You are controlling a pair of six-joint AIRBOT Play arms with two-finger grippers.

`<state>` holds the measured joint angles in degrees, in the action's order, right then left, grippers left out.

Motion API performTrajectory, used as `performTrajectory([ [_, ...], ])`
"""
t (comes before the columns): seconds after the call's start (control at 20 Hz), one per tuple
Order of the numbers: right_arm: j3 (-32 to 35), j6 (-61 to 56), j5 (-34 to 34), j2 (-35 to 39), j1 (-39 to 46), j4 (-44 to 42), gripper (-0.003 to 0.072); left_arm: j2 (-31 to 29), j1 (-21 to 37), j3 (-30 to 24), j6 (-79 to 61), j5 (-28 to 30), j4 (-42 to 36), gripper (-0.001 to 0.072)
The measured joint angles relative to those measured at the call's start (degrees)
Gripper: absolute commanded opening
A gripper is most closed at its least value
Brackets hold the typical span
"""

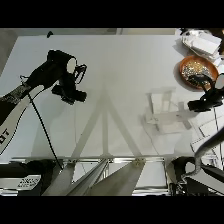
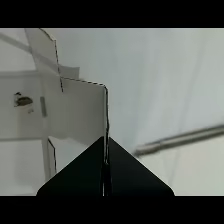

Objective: Fold the box and place the chain.

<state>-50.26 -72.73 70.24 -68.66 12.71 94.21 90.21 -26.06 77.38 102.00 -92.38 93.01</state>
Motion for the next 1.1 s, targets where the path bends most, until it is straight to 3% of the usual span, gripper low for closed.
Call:
performTrajectory([
  [0.35, 14.2, 4.5, -13.1, 15.5, -11.7, -21.0, 0.0019, 0.0, 0.0, 0.0, 0.0, 0.0, 0.0, 0.0011],
  [0.65, 20.9, -3.6, -25.5, 19.5, -24.1, -25.7, 0.0019, 0.0, 0.0, 0.0, 0.0, 1.5, 0.0, 0.0010],
  [0.85, 21.8, -7.8, -29.7, 19.9, -28.9, -26.3, 0.0020, 0.0, 0.0, 0.0, -0.1, 3.3, -1.6, 0.0011],
  [0.95, 22.0, -8.7, -30.7, 20.0, -30.3, -26.4, 0.0020, 0.0, 0.0, 0.0, -0.8, 7.1, -1.7, 0.0012],
  [1.0, 22.0, -9.0, -30.9, 20.0, -30.8, -26.5, 0.0020, 0.0, 0.0, 0.0, -1.1, 8.9, -1.8, 0.0050],
  [1.05, 22.1, -9.4, -31.1, 20.0, -31.1, -26.5, 0.0020, 0.0, 0.0, 0.0, -1.7, 10.5, -1.9, 0.0292],
  [1.1, 22.1, -9.5, -31.3, 20.0, -31.4, -26.5, 0.0020, 0.0, 0.0, 0.0, -3.1, 12.3, -2.0, 0.0606],
])
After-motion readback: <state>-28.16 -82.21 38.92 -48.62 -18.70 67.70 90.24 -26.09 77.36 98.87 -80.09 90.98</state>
